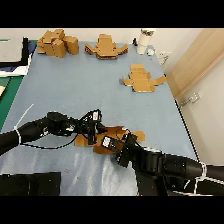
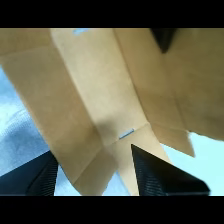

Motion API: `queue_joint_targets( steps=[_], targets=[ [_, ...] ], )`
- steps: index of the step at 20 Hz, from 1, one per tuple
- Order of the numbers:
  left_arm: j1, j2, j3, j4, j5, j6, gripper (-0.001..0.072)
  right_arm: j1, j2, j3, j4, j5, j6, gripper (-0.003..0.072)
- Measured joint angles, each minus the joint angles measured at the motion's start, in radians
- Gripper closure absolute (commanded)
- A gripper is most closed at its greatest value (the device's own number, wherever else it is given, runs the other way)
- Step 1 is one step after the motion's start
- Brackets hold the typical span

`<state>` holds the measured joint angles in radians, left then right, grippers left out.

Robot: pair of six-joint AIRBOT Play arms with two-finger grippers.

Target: Fold the box.

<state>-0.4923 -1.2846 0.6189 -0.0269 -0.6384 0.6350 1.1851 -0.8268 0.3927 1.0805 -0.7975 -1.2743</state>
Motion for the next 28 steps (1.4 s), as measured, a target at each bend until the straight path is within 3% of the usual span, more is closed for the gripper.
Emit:
queue_joint_targets(
  steps=[9, 10, 17, 23, 28],
  targets=[
    [0.0, 0.0, 0.0, 0.0, 0.0, 0.0, 0.0694, -0.003, 0.002, 0.069, 0.0, -0.081, 0.027, 0.0024],
    [0.0, 0.0, 0.0, 0.0, 0.0, 0.0, 0.0694, -0.004, 0.006, 0.071, 0.001, -0.086, 0.029, -0.0032],
    [0.0, 0.0, 0.0, 0.0, 0.0, 0.0, 0.0693, -0.021, 0.069, 0.073, -0.003, -0.118, 0.007, -0.0033],
    [0.0, 0.0, 0.0, 0.0, 0.0, 0.0, 0.0693, -0.097, 0.1, 0.064, 0.035, -0.096, -0.157, -0.0033],
    [0.0, 0.0, 0.0, 0.0, 0.0, 0.0, 0.0694, -0.204, 0.116, 0.064, 0.154, -0.038, -0.4, -0.0033]
  ],
)
